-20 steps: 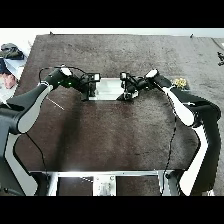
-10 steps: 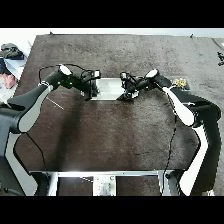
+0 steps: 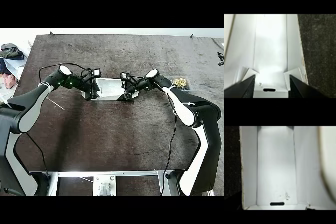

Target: Fold the box and place the chain.

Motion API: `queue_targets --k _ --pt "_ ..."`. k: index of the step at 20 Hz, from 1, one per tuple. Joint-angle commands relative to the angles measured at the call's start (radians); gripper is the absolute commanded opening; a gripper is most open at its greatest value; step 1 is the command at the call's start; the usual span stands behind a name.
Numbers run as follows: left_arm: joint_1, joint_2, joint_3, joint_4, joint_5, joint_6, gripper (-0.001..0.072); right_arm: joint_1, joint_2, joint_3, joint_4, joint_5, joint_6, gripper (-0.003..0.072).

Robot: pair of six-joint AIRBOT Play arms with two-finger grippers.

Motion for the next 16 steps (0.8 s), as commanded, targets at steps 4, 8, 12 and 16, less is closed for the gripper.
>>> queue_targets --k 4,8,12,16 --pt "0.000 -0.001 -0.001 -0.006 -0.001 0.000 0.0502 0.000 0.000 0.001 0.001 -0.001 0.001 0.0374" --pt "0.000 -0.002 -0.001 -0.077 -0.001 0.000 0.0495 0.000 0.000 0.001 0.001 -0.001 0.001 0.0374" --pt "0.001 -0.002 -0.001 -0.061 0.003 -0.011 0.0471 0.000 0.000 0.001 0.001 -0.001 0.001 0.0374" --pt "0.001 -0.002 -0.001 -0.044 0.014 -0.040 0.0643 0.000 0.000 0.001 0.001 -0.001 0.001 0.0373"
